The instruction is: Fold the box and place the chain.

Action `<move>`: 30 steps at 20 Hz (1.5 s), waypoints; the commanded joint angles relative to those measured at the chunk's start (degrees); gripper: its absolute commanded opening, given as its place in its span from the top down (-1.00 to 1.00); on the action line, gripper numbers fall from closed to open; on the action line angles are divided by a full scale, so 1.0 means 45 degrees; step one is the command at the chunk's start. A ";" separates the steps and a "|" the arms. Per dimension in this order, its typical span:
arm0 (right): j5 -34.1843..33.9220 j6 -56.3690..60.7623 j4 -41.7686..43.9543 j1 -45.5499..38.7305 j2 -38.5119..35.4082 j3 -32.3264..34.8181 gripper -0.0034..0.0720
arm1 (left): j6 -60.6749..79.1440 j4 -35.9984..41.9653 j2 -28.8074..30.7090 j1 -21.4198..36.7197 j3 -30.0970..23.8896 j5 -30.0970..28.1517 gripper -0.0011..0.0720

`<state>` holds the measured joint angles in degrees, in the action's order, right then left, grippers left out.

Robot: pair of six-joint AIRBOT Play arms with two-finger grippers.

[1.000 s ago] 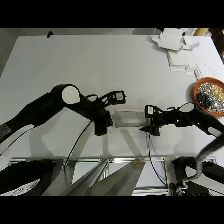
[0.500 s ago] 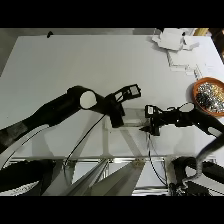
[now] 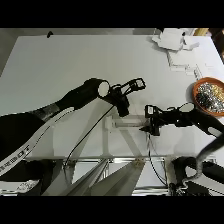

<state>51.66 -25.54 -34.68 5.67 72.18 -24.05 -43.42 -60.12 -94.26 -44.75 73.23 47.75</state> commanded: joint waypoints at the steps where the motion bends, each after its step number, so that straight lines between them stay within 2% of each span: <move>1: 0.0000 0.0000 0.0000 -0.0005 -0.0010 -0.0010 -0.15 | 0.0311 -0.0199 -0.0262 0.0131 0.0170 0.0146 0.96; 7: 0.0005 0.0000 0.0000 -0.0005 -0.0010 -0.0010 -0.15 | 0.0301 -0.1214 0.1603 0.0180 0.0005 0.3701 0.97; 12: 0.0005 0.0000 0.0000 -0.0005 -0.0010 -0.0010 -0.15 | 0.0311 -0.1083 0.1865 0.0160 -0.1700 0.3774 0.97; 16: 0.0000 0.0000 0.0000 -0.0005 -0.0010 -0.0010 -0.15 | 0.0311 -0.1122 0.2108 0.0359 -0.2254 0.3963 0.97; 21: 0.0000 0.0000 0.0000 -0.0005 -0.0010 -0.0010 -0.15 | 0.1166 -0.1127 0.3045 0.0913 -0.3279 0.3682 0.94; 22: 0.0000 0.0000 0.0000 -0.0005 -0.0010 -0.0010 -0.15 | 0.1763 -0.1093 0.3206 0.1001 -0.3696 0.3439 0.83; 26: 0.0000 0.0000 -0.0005 -0.0005 -0.0010 -0.0010 -0.15 | 0.3978 -0.0306 0.3371 0.1073 -0.5115 0.1598 0.16; 30: 0.0000 0.0000 0.0000 -0.0005 -0.0010 -0.0010 -0.15 | 0.5178 0.0219 0.3371 0.1078 -0.5382 0.0389 0.16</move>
<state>51.66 -25.56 -34.70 5.67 72.18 -24.05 -25.69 -61.23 -79.31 -40.03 50.48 54.35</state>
